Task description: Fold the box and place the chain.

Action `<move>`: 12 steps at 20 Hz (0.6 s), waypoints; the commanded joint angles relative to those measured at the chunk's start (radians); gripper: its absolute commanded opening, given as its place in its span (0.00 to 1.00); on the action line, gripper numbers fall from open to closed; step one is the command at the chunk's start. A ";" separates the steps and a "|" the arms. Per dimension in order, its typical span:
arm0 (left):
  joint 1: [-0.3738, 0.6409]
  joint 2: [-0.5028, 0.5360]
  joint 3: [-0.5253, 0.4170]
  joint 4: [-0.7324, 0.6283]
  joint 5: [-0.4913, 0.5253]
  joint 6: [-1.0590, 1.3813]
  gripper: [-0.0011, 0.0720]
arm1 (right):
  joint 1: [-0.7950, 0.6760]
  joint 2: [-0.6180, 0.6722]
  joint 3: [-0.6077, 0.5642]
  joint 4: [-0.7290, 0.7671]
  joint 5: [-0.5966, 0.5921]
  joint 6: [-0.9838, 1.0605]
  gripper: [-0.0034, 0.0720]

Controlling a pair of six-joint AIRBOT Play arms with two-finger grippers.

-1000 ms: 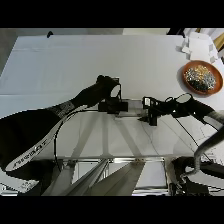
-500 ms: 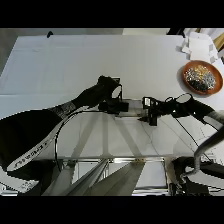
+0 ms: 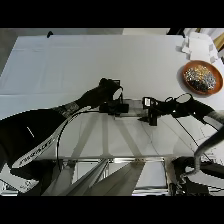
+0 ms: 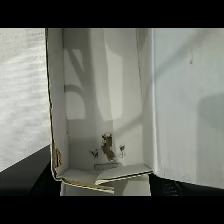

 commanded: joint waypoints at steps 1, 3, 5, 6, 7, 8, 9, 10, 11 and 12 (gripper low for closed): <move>0.000 0.000 0.001 0.003 -0.006 0.008 0.02 | 0.000 0.001 0.000 -0.001 -0.002 -0.004 0.58; 0.000 0.000 0.001 0.003 -0.009 0.008 0.02 | 0.000 0.001 0.000 -0.001 -0.002 -0.004 0.58; 0.000 0.000 0.001 -0.004 -0.010 0.009 0.04 | 0.000 0.001 0.000 -0.001 -0.002 -0.004 0.58; 0.001 0.001 0.001 -0.005 -0.010 0.010 0.08 | 0.000 0.001 0.000 -0.001 -0.002 -0.004 0.58; 0.002 0.002 0.001 -0.005 -0.010 0.010 0.15 | 0.000 0.001 0.000 -0.001 -0.002 -0.004 0.58; 0.003 0.006 0.001 -0.004 -0.012 0.010 0.24 | 0.000 0.001 0.000 -0.001 -0.002 -0.004 0.58; 0.003 0.013 0.001 -0.004 -0.015 0.011 0.25 | 0.000 0.001 0.000 -0.001 -0.002 -0.004 0.58; 0.004 0.021 0.001 -0.004 -0.013 0.012 0.25 | 0.000 0.001 0.000 -0.001 -0.002 -0.004 0.58; 0.006 0.030 0.001 -0.003 -0.012 0.013 0.26 | 0.000 0.001 0.000 -0.001 -0.002 -0.004 0.58; 0.009 0.040 0.001 0.000 -0.013 0.028 0.34 | 0.000 0.001 0.000 -0.001 -0.002 -0.004 0.58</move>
